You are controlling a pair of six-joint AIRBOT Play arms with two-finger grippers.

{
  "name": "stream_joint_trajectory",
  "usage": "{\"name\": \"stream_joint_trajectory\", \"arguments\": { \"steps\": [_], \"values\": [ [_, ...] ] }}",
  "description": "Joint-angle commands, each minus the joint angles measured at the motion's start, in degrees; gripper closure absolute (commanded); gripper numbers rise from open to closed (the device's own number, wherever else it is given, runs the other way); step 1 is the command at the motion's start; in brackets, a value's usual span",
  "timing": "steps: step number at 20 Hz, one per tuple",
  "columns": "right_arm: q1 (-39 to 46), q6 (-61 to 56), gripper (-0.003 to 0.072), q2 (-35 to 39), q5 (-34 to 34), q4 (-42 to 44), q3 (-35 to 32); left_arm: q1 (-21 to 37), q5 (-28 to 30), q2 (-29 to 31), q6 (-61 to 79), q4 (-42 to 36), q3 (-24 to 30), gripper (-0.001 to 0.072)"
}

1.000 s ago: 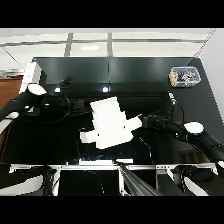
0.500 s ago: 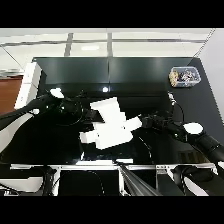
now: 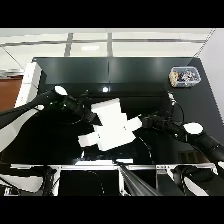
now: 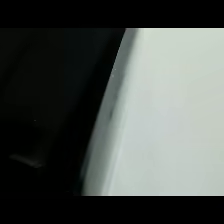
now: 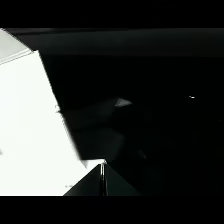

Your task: Fold the box and place the chain.

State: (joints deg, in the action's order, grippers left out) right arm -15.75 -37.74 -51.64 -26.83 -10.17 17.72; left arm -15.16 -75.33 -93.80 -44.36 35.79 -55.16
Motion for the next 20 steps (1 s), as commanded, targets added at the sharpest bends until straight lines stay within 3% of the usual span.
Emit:
{"name": "stream_joint_trajectory", "arguments": {
  "steps": [1,3,5,6,7,8,12,15,17,20],
  "values": [
    [-0.1,0.0,0.0666,0.0,-0.2,0.0,0.0,0.0,-4.2,-2.4,1.1,0.7,-2.6,0.0548],
    [-0.1,0.0,0.0666,0.0,-0.3,-0.1,0.0,0.0,-4.7,-2.7,1.1,2.3,-3.4,0.0551],
    [-0.1,0.0,0.0629,0.0,0.0,-2.0,0.0,0.0,-5.4,-2.7,2.1,3.1,-4.0,0.0631],
    [0.0,0.0,0.0393,0.0,0.5,-4.0,0.1,0.0,-6.0,-2.7,3.0,3.1,-4.3,0.0681],
    [0.3,0.0,0.0130,0.1,0.6,-6.6,0.2,0.0,-6.4,-2.6,3.0,3.1,-4.7,0.0681],
    [1.2,0.0,0.0068,0.1,-0.2,-10.0,0.8,0.0,-6.4,-2.4,3.0,3.1,-4.9,0.0682],
    [5.7,0.1,0.0068,1.0,-15.1,-29.8,10.7,0.0,-7.6,-1.1,2.6,4.3,-5.2,0.0683],
    [5.3,1.8,0.0069,1.1,-26.2,-36.4,17.4,-2.3,-4.0,2.3,4.3,4.6,-4.0,0.0684],
    [3.8,4.9,0.0070,1.0,-27.4,-37.5,18.0,-5.0,4.4,6.5,9.3,2.9,0.0,0.0685],
    [0.2,8.5,0.0069,0.5,-23.4,-39.5,17.8,-8.5,23.3,13.7,19.6,2.5,6.3,0.0683]
  ]
}}
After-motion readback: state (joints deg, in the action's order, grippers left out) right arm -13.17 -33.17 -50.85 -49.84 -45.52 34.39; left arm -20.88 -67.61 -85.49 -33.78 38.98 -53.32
